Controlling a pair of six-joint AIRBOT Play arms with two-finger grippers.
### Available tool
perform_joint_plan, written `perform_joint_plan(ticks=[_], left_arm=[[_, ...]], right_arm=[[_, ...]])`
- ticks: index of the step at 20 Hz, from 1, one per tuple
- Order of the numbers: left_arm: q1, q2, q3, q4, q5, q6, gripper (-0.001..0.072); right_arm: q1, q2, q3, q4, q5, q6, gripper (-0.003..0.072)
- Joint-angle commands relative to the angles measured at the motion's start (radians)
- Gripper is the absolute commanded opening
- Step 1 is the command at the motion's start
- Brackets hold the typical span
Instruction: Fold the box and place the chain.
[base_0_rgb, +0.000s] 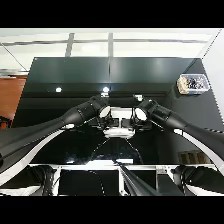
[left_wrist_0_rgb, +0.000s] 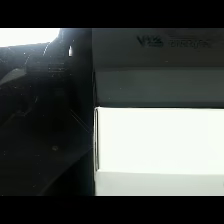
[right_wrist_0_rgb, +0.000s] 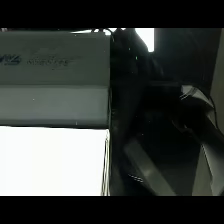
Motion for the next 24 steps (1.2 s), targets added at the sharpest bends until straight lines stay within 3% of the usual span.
perform_joint_plan(ticks=[1, 5, 6, 7, 10, 13, 15, 17, 20, 22, 24], left_arm=[[0.0, 0.0, 0.0, 0.0, 0.0, 0.002, 0.003], [0.0, 0.0, 0.0, 0.0, 0.0, 0.002, 0.003], [0.0, 0.0, 0.0, 0.0, 0.0, 0.002, 0.003], [0.0, 0.0, 0.0, 0.0, 0.0, 0.002, 0.003], [0.0, 0.0, 0.0, 0.0, 0.0, 0.002, 0.0029], [0.0, 0.0, 0.0, 0.001, 0.002, 0.002, 0.003], [0.0, 0.0, 0.0, 0.0, 0.003, 0.002, 0.0029], [0.0, 0.0, 0.0, 0.0, 0.001, 0.002, 0.003], [0.0, 0.0, 0.0, 0.0, 0.001, 0.002, 0.003], [0.0, 0.0, 0.0, 0.0, 0.002, 0.002, 0.003], [0.0, 0.0, 0.0, 0.001, 0.003, 0.002, 0.003]], right_arm=[[0.0, -0.003, 0.001, 0.001, -0.001, -0.008, 0.0015], [0.0, -0.005, 0.001, -0.007, 0.0, -0.009, 0.0017], [-0.002, -0.005, 0.001, -0.011, 0.0, -0.01, 0.0145], [-0.003, -0.003, 0.001, -0.014, 0.002, -0.021, 0.0323], [-0.003, 0.048, 0.002, -0.031, 0.042, -0.106, 0.0336], [-0.003, 0.205, 0.012, -0.057, 0.065, -0.198, 0.0335], [-0.003, 0.355, 0.021, -0.209, 0.12, -0.2, 0.0335], [-0.027, 0.484, 0.019, -0.465, 0.244, -0.197, 0.0334], [-0.175, 0.554, -0.02, -0.794, 0.343, -0.197, 0.0334], [-0.351, 0.551, -0.083, -0.793, 0.214, -0.188, 0.0334], [-0.537, 0.544, -0.171, -0.708, -0.015, -0.145, 0.0334]])
